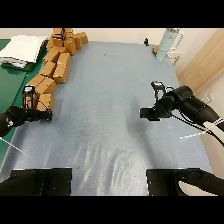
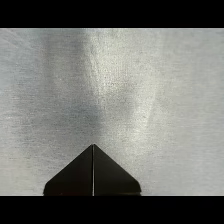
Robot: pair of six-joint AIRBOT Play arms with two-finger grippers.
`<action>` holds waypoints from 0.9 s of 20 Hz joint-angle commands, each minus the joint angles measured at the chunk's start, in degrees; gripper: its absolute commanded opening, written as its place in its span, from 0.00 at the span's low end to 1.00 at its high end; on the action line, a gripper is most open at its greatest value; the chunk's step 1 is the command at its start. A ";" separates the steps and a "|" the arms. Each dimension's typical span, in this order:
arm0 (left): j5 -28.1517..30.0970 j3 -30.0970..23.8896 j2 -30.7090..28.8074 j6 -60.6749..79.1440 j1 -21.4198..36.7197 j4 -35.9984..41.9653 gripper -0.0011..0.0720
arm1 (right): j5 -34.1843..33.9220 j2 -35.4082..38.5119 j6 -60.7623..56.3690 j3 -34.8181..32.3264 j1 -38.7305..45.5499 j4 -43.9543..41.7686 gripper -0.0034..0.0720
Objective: Fold the box.
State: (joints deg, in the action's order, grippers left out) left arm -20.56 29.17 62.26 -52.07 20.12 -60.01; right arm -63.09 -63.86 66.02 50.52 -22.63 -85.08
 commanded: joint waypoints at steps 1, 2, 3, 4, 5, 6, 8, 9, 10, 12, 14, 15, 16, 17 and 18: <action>-6.95 1.31 -1.29 -0.11 -0.02 -0.09 0.98 | 0.02 0.00 0.00 0.04 0.02 -0.02 0.05; -10.64 2.45 -2.27 -0.13 -0.02 -0.35 0.98 | 0.02 0.00 0.00 0.04 0.02 -0.02 0.05; -14.99 3.91 -3.52 -0.48 0.00 -1.11 0.98 | 0.02 0.00 0.00 0.04 0.02 -0.02 0.05; -19.58 5.44 -4.81 -1.75 0.00 -2.10 0.98 | 0.02 0.00 0.00 0.04 0.02 -0.02 0.05; -24.46 7.19 -6.23 -4.59 -0.02 -2.91 0.98 | 0.02 0.00 0.00 0.04 0.02 -0.02 0.05; -28.59 8.85 -7.50 -6.73 -0.02 -3.32 0.98 | 0.02 0.00 0.00 0.04 0.02 -0.02 0.05; -36.09 12.37 -9.92 -8.00 -0.02 -3.43 0.98 | 0.00 0.00 0.00 0.04 0.02 -0.02 0.05; -39.17 14.23 -11.13 -8.04 -0.04 -3.39 0.98 | 0.00 0.00 0.00 0.04 0.02 -0.02 0.05; -41.11 15.93 -12.28 -8.13 -0.09 -3.04 0.98 | 0.02 0.00 0.00 0.04 0.02 -0.02 0.05; -42.73 19.21 -14.43 -11.10 -1.51 -2.58 0.98 | 0.02 0.00 0.00 0.04 0.02 -0.02 0.05; -43.12 21.88 -15.12 -12.46 -5.73 -1.57 0.97 | 0.02 0.00 0.00 0.04 0.02 -0.02 0.05; -43.04 22.80 -15.10 -12.46 -8.72 -0.76 0.79 | 0.02 0.00 0.00 0.04 0.02 -0.02 0.05; -42.58 23.43 -14.95 -12.46 -12.15 0.04 0.55 | 0.00 0.00 0.00 0.04 0.02 -0.02 0.05; -41.16 24.02 -14.34 -12.72 -16.20 0.22 0.42 | 0.00 0.00 0.00 0.04 0.02 -0.02 0.05; -39.19 24.50 -13.22 -14.01 -20.33 0.20 0.22 | 0.02 0.00 0.00 0.04 0.02 -0.02 0.05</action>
State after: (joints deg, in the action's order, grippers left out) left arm -61.21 51.31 48.31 -63.92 8.34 -60.99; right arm -63.09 -63.86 66.02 50.52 -22.63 -85.10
